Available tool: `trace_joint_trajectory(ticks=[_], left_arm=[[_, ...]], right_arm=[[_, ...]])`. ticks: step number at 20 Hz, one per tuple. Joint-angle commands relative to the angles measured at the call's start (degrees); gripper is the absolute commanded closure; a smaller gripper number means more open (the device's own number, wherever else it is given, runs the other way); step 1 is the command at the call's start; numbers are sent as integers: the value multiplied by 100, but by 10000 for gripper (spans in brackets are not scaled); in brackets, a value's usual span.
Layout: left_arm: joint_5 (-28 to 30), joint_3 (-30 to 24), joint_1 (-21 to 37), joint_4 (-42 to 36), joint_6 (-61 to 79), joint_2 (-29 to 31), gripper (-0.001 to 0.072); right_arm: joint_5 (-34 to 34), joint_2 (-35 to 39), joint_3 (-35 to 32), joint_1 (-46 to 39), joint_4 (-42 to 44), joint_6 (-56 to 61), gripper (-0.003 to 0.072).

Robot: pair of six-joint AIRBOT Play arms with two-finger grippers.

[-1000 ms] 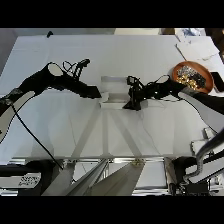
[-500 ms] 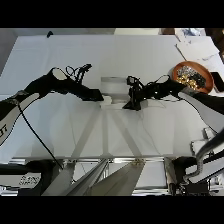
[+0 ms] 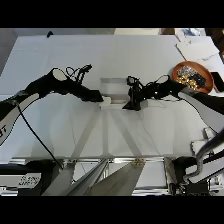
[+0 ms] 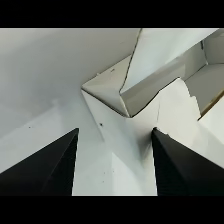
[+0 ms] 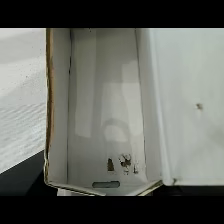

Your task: Fold the box and place the chain.

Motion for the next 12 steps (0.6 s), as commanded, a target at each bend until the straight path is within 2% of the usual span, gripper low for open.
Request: trace_joint_trajectory(ticks=[1, 4, 6, 12], left_arm=[[17, 2, 144, -11, 2, 177, 214], [-59, 2, 223, 4, 127, 282, 218], [-133, 2, 221, 4, 149, 282, 272], [-236, 2, 223, 0, 501, 282, 273]], right_arm=[[-11, 0, 4, 0, 4, 0, 284], [-11, 0, 4, 0, 4, 0, 284], [-11, 0, 4, 0, 4, 0, 284], [-11, 0, 4, 0, 4, 0, 284]])
